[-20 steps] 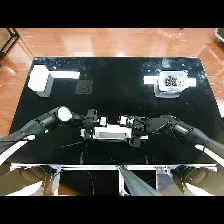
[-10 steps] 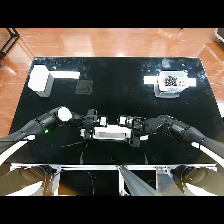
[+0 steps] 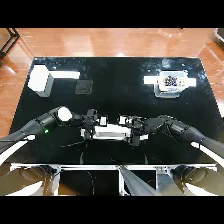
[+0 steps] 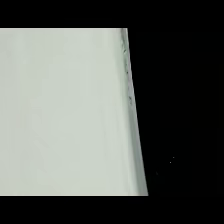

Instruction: Fold the box and place the chain.

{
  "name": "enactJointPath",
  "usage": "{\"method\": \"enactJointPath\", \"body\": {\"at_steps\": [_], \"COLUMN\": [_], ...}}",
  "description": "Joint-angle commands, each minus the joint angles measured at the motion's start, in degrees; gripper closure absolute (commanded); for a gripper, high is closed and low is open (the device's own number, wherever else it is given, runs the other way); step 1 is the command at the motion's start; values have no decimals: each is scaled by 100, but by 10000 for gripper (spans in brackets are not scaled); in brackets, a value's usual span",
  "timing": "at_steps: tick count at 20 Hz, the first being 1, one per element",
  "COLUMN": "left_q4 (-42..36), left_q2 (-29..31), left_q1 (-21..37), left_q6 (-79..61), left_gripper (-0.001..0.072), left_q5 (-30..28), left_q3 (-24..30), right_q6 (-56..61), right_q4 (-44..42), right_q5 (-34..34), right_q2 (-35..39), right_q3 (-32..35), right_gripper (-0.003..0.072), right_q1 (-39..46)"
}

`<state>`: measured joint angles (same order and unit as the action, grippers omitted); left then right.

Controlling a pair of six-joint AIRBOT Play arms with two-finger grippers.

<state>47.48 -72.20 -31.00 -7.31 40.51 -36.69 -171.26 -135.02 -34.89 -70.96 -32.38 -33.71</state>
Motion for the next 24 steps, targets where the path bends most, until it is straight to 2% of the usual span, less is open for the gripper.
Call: {"method": "enactJointPath", "body": {"at_steps": [1, 13, 14, 15, 21, 22, 24], "left_q4": [0, 0, -2, -2, -2, -2, -2], "left_q2": [-4, -4, -4, -4, -4, -4, -4], "left_q1": [4, 4, 2, 2, 2, 2, 2], "left_q6": [22, 22, 22, 22, 22, 22, 22], "left_gripper": [685, 685, 685, 685, 680, 657, 426], "left_q5": [7, 48, 57, 57, 55, 52, 48], "left_q3": [-4, -4, -4, -4, -4, -4, -4], "right_q6": [4, 4, 4, 4, 4, 4, 7], "right_q4": [74, 216, 216, 214, 199, 199, 197], "right_q5": [125, 15, 13, 13, 46, 42, 37], "right_q2": [-4, -4, -4, -4, -4, -4, -4], "right_q3": [2, 4, 2, 4, 2, 4, 2], "right_gripper": [-14, -11, 151, 214, 217, 217, 217], "right_q1": [-2, -2, -2, -2, -2, -2, -2]}}
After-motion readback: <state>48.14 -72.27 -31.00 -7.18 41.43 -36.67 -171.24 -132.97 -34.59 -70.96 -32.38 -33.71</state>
